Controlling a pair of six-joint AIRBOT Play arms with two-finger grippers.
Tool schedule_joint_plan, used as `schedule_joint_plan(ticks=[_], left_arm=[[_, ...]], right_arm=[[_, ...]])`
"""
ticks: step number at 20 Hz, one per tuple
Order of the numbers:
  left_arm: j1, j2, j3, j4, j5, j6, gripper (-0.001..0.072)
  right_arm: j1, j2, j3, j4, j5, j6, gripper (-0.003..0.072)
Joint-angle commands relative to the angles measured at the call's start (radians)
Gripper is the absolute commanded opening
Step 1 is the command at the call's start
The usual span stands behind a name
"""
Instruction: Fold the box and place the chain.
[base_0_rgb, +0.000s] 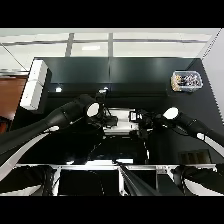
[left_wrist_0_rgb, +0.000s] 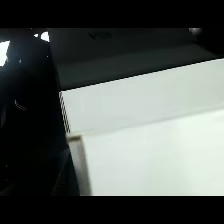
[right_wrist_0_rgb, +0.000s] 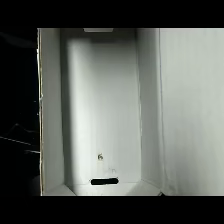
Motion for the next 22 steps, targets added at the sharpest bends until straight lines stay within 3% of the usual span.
schedule_joint_plan(ticks=[1,13,14,15,17,18,20,22], left_arm=[[-0.005,-0.027,0.009,0.047,-0.038,-0.047,0.0389],[-0.003,-0.081,0.028,0.122,-0.021,-0.214,0.0387],[-0.002,-0.081,0.034,0.122,-0.021,-0.223,0.0347],[-0.002,-0.082,0.038,0.122,-0.022,-0.224,0.0263],[-0.002,-0.083,0.038,0.121,-0.03,-0.254,0.0212],[-0.002,-0.083,0.039,0.122,-0.039,-0.265,0.0123],[-0.003,-0.087,0.039,0.122,-0.064,-0.268,0.0027],[-0.005,-0.09,0.039,0.122,-0.077,-0.268,0.0027]], right_arm=[[0.001,-0.001,0.0,0.0,0.0,0.0,0.0016],[0.001,-0.001,0.0,0.0,0.0,0.0,0.0016],[0.001,-0.001,0.0,0.0,0.0,0.0,0.0016],[0.001,-0.001,0.0,0.0,0.0,0.0,0.0016],[0.001,-0.001,0.0,0.0,0.0,0.0,0.0016],[0.001,-0.001,0.0,0.0,0.0,0.0,0.0016],[0.001,-0.001,0.0,0.0,0.0,0.0,0.0016],[0.001,-0.001,0.0,0.0,0.0,0.0,0.0016]])
